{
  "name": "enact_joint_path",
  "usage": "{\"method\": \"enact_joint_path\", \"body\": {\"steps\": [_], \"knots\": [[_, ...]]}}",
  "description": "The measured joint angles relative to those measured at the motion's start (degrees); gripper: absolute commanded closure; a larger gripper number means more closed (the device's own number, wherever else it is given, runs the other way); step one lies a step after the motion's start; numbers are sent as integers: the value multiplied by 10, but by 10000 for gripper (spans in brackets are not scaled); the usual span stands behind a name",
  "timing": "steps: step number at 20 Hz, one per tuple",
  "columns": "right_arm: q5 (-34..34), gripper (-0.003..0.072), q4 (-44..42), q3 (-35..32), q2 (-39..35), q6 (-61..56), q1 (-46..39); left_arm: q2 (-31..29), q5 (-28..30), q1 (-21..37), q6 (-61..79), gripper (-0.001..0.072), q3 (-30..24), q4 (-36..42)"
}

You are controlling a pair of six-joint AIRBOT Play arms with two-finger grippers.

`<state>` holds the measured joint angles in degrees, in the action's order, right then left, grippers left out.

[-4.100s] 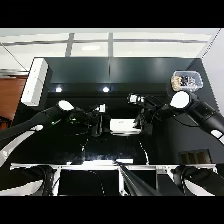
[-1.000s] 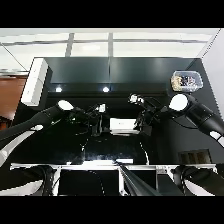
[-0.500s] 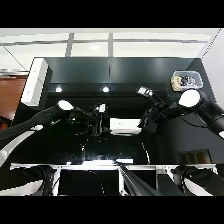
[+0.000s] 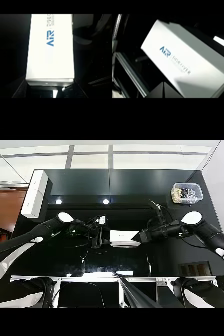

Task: Fold the box and place the chain.

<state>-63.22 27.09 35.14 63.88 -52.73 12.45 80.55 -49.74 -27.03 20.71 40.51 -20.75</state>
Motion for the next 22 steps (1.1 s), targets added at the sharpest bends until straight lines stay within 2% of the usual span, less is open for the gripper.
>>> {"method": "enact_joint_path", "body": {"steps": [6,15,18,21,22], "knots": [[57,681,-3,-12,47,-47,7,0,0,0,1,158,0,0],[77,676,45,-5,58,-66,7,0,1,0,-1,159,0,1],[64,676,72,24,28,-51,-9,0,-10,0,-1,159,0,0],[-7,676,55,70,-26,-43,-56,0,-14,0,-1,158,0,0],[-11,676,55,84,-45,-43,-79,0,-14,0,-1,125,0,1]]}}
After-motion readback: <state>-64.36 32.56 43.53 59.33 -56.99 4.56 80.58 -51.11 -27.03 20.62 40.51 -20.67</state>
